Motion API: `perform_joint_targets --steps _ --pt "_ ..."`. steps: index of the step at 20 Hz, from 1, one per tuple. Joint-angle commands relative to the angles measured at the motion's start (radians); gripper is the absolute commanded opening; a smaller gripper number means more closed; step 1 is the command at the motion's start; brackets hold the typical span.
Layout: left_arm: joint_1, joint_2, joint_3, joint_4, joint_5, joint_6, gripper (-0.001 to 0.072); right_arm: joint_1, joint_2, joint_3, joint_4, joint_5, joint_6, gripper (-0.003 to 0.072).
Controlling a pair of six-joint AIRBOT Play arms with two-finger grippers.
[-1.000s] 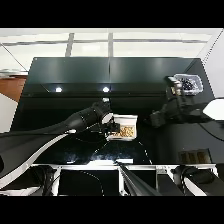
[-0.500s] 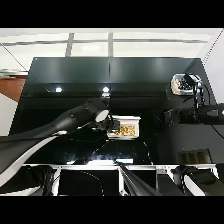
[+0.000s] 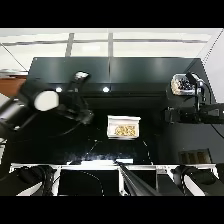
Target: Fold the box and place the chain.
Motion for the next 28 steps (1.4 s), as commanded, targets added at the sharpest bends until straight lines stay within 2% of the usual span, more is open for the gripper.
perform_joint_targets --steps 1,3,5,6,8,10,12,15,17,20,25,28 --pt "0.184 0.111 -0.122 -0.146 0.062 0.227 0.0568 0.0 0.0 0.0 -0.001 -0.038 0.0 0.0453" --pt "0.286 0.13 -0.226 -0.412 0.154 0.496 0.0567 0.0 0.0 0.0 -0.008 -0.049 0.0 0.0453" --pt "0.33 0.12 -0.313 -0.602 0.2 0.779 0.0568 0.0 0.0 0.0 -0.036 -0.06 0.001 0.0453" --pt "0.33 0.111 -0.342 -0.628 0.217 0.887 0.0568 0.0 0.0 0.0 -0.054 -0.064 0.001 0.0453" --pt "0.322 0.08 -0.371 -0.594 0.254 1.042 0.0577 0.0 0.0 0.0 -0.095 -0.073 0.006 0.0453" --pt "0.318 0.043 -0.372 -0.578 0.303 1.079 0.071 0.0 0.0 0.0 -0.126 -0.083 0.021 0.0454" --pt "0.301 0.003 -0.371 -0.58 0.327 1.187 0.0711 0.0 0.0 0.0 -0.128 -0.087 0.02 0.0453" --pt "0.233 -0.039 -0.371 -0.594 0.335 1.538 0.071 0.0 0.0 0.0 -0.128 -0.086 0.021 0.0454" --pt "0.204 -0.076 -0.371 -0.673 0.41 1.627 0.0709 0.0 0.0 0.0 -0.128 -0.085 0.021 0.0454" --pt "0.204 -0.131 -0.371 -0.775 0.385 1.77 0.0708 0.0 0.0 0.0 -0.127 -0.082 0.021 0.0454" --pt "0.202 -0.198 -0.371 -0.893 0.303 1.874 0.0709 0.0 0.0 0.0 -0.127 -0.113 0.02 0.0454" --pt "0.202 -0.228 -0.371 -0.932 0.298 1.883 0.071 0.0 0.0 0.0 -0.127 -0.121 0.02 0.0454"
